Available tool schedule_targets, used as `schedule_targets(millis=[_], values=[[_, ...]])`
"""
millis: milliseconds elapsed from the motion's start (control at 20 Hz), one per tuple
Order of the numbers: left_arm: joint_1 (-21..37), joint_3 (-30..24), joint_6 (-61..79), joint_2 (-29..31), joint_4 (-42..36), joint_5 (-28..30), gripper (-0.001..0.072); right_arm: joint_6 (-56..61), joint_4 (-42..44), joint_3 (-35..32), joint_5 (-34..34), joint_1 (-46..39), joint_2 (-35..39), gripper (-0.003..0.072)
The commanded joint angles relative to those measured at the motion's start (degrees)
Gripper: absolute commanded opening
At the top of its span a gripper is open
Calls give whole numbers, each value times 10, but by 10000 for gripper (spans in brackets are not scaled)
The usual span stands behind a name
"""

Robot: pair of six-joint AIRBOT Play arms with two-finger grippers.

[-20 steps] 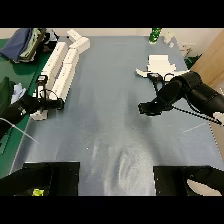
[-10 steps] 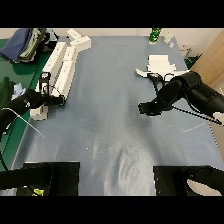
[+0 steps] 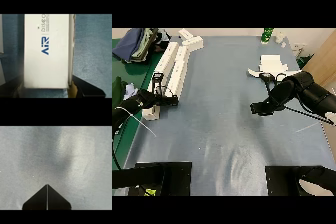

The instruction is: Fold the box.

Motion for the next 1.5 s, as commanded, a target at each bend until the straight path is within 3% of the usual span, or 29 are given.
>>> schedule_targets(millis=[0, 200, 250, 750, 800, 850, 900, 1100, 1200, 1450], values=[[1, 2, -1, 0, 1, -13, 679, 0, 0, 0, 0, 0, 0, 9], [18, 3, -1, 31, 5, -104, 681, 0, 0, 0, 0, 0, 0, 9], [25, 4, -1, 45, 5, -136, 707, 0, 0, 0, 0, 0, 0, 9], [50, 96, -93, 165, 72, -482, 701, 0, 0, 0, 0, 0, 0, 9], [50, 107, -106, 171, 52, -506, 517, 0, 0, 0, 0, 0, 0, 9], [50, 118, -110, 176, 24, -528, 192, 0, 0, 0, 0, 0, 0, 9], [50, 130, -108, 177, 1, -540, 17, 0, 0, 0, 0, 0, 0, 9], [31, 155, -77, 179, -140, -561, 14, 0, 0, 0, 0, 0, 0, 9], [-28, 155, -78, 178, -129, -559, 14, 0, 0, 0, 0, 0, 0, 9], [-209, 155, -87, 176, -111, -437, 15, 0, 0, 0, 0, 0, 0, 9]])
